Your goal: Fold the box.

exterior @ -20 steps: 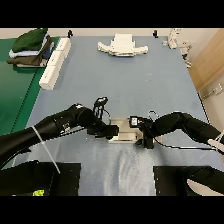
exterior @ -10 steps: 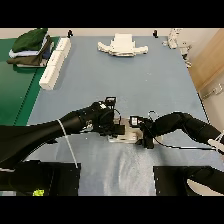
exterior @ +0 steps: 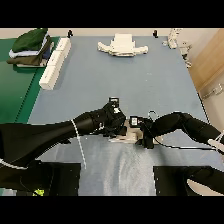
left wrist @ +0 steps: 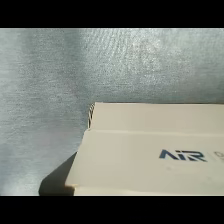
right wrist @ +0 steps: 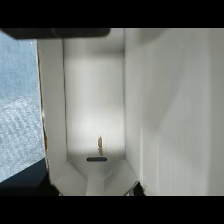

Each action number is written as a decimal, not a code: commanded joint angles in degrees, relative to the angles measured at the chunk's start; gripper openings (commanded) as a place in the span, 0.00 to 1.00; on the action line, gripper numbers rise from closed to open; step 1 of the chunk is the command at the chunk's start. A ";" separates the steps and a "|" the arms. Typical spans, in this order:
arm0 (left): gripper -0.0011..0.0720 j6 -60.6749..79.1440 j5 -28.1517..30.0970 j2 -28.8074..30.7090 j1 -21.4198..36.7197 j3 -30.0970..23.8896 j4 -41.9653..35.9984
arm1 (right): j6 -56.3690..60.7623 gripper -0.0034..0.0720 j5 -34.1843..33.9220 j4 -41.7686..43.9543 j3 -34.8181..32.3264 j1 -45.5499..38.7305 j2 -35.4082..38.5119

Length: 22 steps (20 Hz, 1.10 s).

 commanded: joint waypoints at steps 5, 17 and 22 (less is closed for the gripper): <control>0.52 -1.64 -2.29 -0.39 -0.42 0.42 0.07 | 0.07 0.72 0.02 0.02 0.04 0.04 0.04; 0.67 -2.95 0.96 -0.09 -0.28 1.38 1.84 | 0.04 0.72 0.02 0.02 0.04 0.04 0.04; 0.67 0.33 -6.19 5.42 -0.28 4.96 3.34 | 0.04 0.72 0.02 0.02 0.04 0.04 0.04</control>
